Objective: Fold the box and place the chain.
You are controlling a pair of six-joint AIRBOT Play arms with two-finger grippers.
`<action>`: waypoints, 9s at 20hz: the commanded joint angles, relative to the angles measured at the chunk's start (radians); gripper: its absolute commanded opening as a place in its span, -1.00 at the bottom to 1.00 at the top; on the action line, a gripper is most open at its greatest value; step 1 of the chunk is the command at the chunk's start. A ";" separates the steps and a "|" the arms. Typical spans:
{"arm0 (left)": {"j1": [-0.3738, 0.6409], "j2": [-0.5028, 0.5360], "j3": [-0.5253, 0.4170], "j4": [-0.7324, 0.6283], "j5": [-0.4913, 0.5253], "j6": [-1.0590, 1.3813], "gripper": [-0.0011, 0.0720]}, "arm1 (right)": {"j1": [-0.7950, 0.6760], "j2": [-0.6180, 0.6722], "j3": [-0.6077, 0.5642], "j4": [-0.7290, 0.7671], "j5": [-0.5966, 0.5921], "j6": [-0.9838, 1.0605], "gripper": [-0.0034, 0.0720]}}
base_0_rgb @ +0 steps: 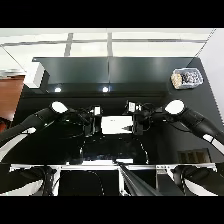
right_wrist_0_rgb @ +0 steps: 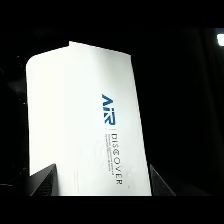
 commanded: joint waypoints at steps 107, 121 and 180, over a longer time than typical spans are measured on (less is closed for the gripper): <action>0.000 -0.001 0.000 0.000 0.000 0.000 0.04 | 0.058 0.029 0.059 -0.127 -0.005 0.256 -0.35; 0.000 -0.001 0.000 0.000 0.000 0.000 0.04 | -0.069 -0.036 -0.019 0.289 0.132 1.087 -0.86; -0.175 -0.175 0.310 0.089 -0.116 -0.351 0.98 | -0.514 0.354 0.029 -0.353 0.311 1.287 -0.86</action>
